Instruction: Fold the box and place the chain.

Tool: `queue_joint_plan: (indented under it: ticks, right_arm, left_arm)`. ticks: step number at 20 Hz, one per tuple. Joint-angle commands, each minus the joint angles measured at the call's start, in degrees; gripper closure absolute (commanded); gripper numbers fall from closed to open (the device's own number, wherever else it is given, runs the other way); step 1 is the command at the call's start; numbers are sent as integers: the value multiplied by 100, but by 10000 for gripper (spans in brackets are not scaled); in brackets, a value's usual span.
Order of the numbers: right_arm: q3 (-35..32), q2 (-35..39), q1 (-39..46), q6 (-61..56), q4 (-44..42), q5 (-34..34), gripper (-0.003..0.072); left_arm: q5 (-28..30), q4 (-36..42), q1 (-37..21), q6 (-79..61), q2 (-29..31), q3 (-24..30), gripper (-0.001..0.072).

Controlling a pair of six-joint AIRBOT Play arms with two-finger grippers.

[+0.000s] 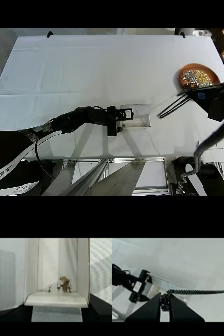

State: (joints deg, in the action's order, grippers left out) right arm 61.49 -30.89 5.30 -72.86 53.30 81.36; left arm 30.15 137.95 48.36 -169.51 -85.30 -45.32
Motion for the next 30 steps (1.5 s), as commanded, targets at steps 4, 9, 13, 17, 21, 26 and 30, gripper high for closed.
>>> queue_joint_plan:
  ticks: [4,9,13,17,21,26,30]
  right_arm:
    - [-844,42,-214,-164,-199,-118,668]
    - [-1825,42,-214,2,-732,-772,668]
    - [-1910,42,-214,142,-1143,-1027,668]
    - [-1910,42,-214,291,-1709,-1071,668]
    - [-1910,42,-214,415,-2070,-1058,668]
    - [-2166,39,-1008,407,-1845,-1445,668]
    - [-2455,-162,-2264,-116,-619,-2658,668]
  left_arm:
    - [2,0,-4,-2,2,-4,455]
    - [0,-2,-4,-2,2,-4,455]
    - [2,-2,-4,-2,2,-4,455]
    - [2,-2,-7,-2,2,-4,455]
    - [0,-2,-4,-2,2,-4,455]
    - [0,-2,-4,-2,2,-4,455]
    - [2,-2,-4,-2,2,-4,455]
